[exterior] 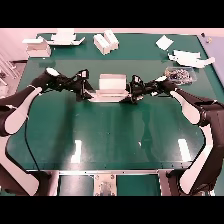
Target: Fold the box and place the chain.
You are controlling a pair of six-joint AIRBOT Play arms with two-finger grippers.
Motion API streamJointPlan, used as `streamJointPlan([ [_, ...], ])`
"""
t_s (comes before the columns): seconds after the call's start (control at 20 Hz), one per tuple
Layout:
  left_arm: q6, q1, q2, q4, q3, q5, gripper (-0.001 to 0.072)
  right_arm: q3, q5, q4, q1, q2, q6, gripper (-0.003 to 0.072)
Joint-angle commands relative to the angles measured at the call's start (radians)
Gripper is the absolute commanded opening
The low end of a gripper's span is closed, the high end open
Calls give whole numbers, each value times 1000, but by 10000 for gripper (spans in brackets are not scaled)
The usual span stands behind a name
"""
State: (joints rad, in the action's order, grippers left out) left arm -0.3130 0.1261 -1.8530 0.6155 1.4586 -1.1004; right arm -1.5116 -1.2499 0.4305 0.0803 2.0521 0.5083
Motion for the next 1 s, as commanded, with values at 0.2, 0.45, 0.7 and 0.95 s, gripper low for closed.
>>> streamJointPlan([
  [0.2,-43,2,-21,-47,1,44,495,-1,0,0,-1,0,0,514],
  [0.45,-35,19,-27,-69,1,45,487,-1,0,0,-1,0,0,513],
  [0.7,-16,54,-51,-52,1,46,487,-1,0,0,-1,0,0,513],
  [0.95,-4,54,-51,-42,1,55,455,-1,0,0,-1,0,0,513],
])
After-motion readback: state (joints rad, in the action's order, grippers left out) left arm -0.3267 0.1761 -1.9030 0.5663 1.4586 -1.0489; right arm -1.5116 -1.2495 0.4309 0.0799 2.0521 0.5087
